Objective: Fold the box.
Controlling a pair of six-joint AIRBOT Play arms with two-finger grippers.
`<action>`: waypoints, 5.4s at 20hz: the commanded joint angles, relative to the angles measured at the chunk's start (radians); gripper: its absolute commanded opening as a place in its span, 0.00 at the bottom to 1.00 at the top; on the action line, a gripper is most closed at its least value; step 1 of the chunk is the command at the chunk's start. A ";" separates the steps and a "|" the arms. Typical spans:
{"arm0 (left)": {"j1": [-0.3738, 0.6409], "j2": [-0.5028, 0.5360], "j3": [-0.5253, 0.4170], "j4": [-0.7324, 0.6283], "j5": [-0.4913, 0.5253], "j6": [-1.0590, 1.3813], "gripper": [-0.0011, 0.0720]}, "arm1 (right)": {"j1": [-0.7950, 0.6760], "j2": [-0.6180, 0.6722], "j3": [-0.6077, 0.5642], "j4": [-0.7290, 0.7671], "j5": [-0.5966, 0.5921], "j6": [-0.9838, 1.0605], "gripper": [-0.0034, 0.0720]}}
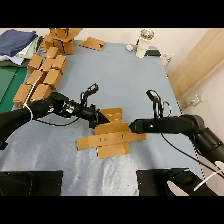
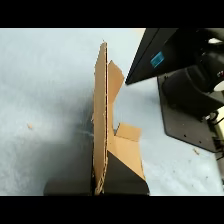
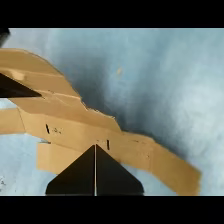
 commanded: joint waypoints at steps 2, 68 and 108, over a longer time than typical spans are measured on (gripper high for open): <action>-0.047 0.041 -0.007 0.017 0.082 0.093 0.03 | 0.025 0.002 -0.081 -0.039 0.053 0.145 0.05; -0.158 0.167 -0.260 -0.086 0.195 0.331 0.03 | 0.027 0.002 -0.081 -0.121 0.192 0.231 0.05; -0.158 0.164 -0.260 -0.059 0.192 0.323 0.03 | 1.014 0.003 -0.203 -0.719 -0.018 0.099 0.60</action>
